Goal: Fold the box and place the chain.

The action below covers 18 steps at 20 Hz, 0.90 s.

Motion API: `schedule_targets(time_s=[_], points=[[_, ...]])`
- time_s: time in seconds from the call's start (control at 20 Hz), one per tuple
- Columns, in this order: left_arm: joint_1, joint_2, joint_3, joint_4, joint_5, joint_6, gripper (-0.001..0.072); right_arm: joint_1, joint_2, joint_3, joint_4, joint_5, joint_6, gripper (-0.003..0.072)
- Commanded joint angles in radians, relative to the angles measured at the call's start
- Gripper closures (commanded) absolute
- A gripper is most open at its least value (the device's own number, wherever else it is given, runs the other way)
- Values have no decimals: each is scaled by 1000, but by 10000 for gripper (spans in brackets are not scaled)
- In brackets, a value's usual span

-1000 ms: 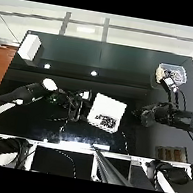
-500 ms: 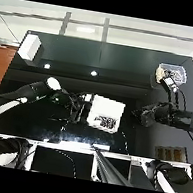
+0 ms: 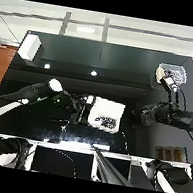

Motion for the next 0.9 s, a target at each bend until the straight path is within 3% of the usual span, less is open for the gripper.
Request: schedule_targets(time_s=[0.0, 0.25, 0.4, 0.5, 0.75, 0.85], points=[[-1, 0, 0, 4, 15, -10, 204, 5, -6, 2, 13, -54, 83, -34], [-1, 0, 1, 4, 15, -10, 203, 48, -153, 4, 152, -210, 146, -34], [-1, 0, 1, 4, 15, -10, 202, 110, -246, 4, 230, -220, 15, -34], [-1, 0, 1, 4, 14, -10, 201, 129, -253, 5, 261, -183, -99, -34], [-1, 0, 1, 4, 14, -10, 201, 129, -252, 60, 262, 97, -384, -32], [-1, 0, 1, 4, 14, -10, 201, 153, -252, 60, 220, 127, -422, -32]])
